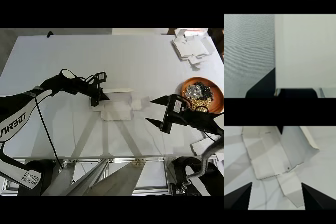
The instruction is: Fold the box and place the chain.
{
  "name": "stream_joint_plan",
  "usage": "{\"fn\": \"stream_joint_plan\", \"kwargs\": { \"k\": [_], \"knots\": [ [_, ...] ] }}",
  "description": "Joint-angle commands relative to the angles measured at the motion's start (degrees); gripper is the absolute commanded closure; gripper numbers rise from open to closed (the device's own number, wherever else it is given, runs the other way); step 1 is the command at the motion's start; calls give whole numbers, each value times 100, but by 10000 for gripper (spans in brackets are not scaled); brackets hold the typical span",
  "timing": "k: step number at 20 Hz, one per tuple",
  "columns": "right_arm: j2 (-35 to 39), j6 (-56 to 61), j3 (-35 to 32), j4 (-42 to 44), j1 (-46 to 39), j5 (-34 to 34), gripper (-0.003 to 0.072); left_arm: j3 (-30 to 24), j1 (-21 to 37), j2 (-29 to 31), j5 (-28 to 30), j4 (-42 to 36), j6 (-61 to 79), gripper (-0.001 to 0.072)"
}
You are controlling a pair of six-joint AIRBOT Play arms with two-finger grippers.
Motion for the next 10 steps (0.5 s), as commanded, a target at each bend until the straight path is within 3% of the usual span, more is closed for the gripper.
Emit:
{"fn": "stream_joint_plan", "kwargs": {
  "k": [1,7,10],
  "knots": [
    [-66,-125,4,-361,144,153,-10,-2,-4,-4,0,2,0,695],
    [-1222,-87,7,-389,146,153,-8,-2,-4,-2,2,2,0,695],
    [-1878,-136,7,-286,146,-695,-8,-2,-4,-4,2,2,0,695]
  ]
}}
